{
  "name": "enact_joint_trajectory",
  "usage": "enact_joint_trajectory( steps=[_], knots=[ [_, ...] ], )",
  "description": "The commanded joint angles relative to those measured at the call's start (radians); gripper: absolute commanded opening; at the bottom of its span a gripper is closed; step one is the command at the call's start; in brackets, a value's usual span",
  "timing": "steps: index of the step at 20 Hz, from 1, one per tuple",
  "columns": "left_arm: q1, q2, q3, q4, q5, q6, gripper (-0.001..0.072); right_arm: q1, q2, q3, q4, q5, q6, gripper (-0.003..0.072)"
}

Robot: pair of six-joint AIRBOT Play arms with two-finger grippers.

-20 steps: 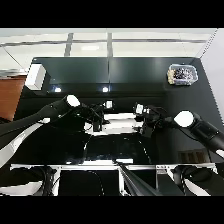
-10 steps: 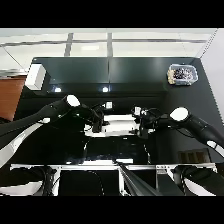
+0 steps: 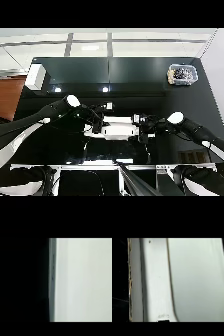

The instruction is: Fold the box and place the chain.

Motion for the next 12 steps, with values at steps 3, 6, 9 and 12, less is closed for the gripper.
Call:
enact_joint_trajectory(
  steps=[3, 6, 9, 12],
  knots=[
    [0.0, 0.001, 0.0, 0.0, 0.003, -0.001, 0.0025, 0.0, -0.003, -0.006, 0.011, -0.015, -0.012, 0.0707],
    [0.0, 0.001, 0.0, -0.001, 0.003, -0.001, 0.0025, 0.0, -0.012, 0.001, -0.064, -0.021, 0.053, 0.0707],
    [0.0, 0.001, 0.0, -0.001, 0.003, -0.001, 0.0025, 0.009, -0.026, 0.013, -0.086, -0.024, 0.085, 0.0707],
    [0.0, 0.001, 0.0, -0.001, 0.003, -0.001, 0.0025, 0.038, -0.033, 0.017, -0.127, -0.039, 0.109, 0.0707]
  ],
)
